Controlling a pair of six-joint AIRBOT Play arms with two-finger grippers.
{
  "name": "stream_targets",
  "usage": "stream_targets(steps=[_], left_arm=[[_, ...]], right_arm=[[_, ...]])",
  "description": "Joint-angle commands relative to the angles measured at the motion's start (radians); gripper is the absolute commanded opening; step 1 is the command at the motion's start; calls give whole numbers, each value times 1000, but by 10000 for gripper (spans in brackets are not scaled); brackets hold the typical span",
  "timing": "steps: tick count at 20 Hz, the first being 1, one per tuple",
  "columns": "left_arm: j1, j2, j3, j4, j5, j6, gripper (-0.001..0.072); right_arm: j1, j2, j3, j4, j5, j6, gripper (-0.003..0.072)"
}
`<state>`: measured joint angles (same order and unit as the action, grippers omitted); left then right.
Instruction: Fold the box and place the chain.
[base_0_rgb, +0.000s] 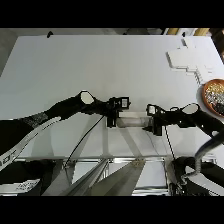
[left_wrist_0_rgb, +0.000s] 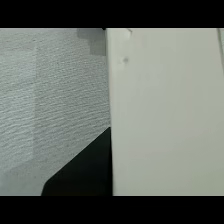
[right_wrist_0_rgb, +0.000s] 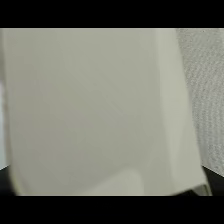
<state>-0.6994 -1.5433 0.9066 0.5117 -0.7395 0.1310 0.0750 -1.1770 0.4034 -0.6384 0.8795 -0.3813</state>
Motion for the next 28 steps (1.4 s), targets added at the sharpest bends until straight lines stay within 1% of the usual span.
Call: stream_targets(steps=[1,5,7,8,9,11,13,28], left_arm=[[0,1,0,0,2,0,9],[0,1,0,0,2,0,9],[0,1,0,0,2,0,9],[0,1,0,0,2,0,9],[0,1,0,0,2,0,9],[0,1,0,0,2,0,9],[0,1,0,0,2,0,9],[0,1,0,0,2,0,9]], right_arm=[[10,-3,0,19,13,-21,538],[24,-5,0,18,4,-21,539],[24,-5,0,18,4,-21,504],[24,-4,0,18,4,-20,455],[24,-5,0,18,4,-20,437],[24,-5,0,18,2,-20,431],[24,-5,0,18,3,-19,408],[24,-4,0,18,3,-16,413]])
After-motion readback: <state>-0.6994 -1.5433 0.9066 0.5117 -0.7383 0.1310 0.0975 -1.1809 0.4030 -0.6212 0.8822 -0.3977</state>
